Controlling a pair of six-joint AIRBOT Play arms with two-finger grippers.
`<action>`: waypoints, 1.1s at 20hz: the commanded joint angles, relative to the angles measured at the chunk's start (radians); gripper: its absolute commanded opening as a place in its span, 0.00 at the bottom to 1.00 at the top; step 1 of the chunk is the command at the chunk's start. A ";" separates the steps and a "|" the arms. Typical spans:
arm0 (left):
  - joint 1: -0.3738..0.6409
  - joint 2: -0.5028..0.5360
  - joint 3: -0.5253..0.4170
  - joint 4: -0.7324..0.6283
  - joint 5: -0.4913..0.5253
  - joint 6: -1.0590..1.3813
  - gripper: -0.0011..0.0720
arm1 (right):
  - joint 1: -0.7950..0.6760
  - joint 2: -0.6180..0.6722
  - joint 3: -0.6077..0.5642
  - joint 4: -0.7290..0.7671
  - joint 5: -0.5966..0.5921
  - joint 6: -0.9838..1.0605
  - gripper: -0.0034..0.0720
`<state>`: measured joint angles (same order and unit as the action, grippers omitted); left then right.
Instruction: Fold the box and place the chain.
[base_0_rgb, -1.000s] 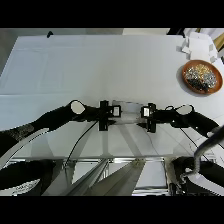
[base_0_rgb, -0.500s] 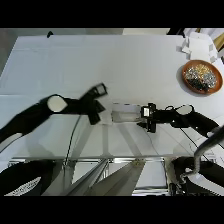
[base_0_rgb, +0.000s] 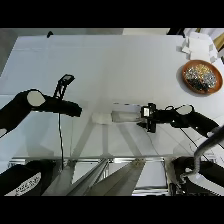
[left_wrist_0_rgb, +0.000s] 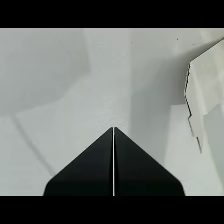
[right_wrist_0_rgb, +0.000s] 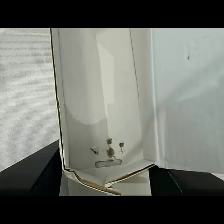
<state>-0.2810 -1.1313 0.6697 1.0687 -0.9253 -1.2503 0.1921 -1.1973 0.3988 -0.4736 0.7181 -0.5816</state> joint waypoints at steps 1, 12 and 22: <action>-0.021 -0.091 -0.003 -0.071 0.002 -0.048 0.03 | 0.000 0.001 0.000 0.000 0.000 0.000 0.50; -0.181 -0.182 -0.003 -0.284 0.149 0.019 0.03 | 0.000 0.000 0.000 0.000 0.000 0.000 0.50; -0.277 -0.180 0.047 -0.376 0.180 0.020 0.33 | 0.000 0.001 0.000 0.000 0.000 0.000 0.50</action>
<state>-0.5354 -1.3117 0.6914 0.7132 -0.7563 -1.2308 0.1921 -1.1973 0.3988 -0.4736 0.7181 -0.5816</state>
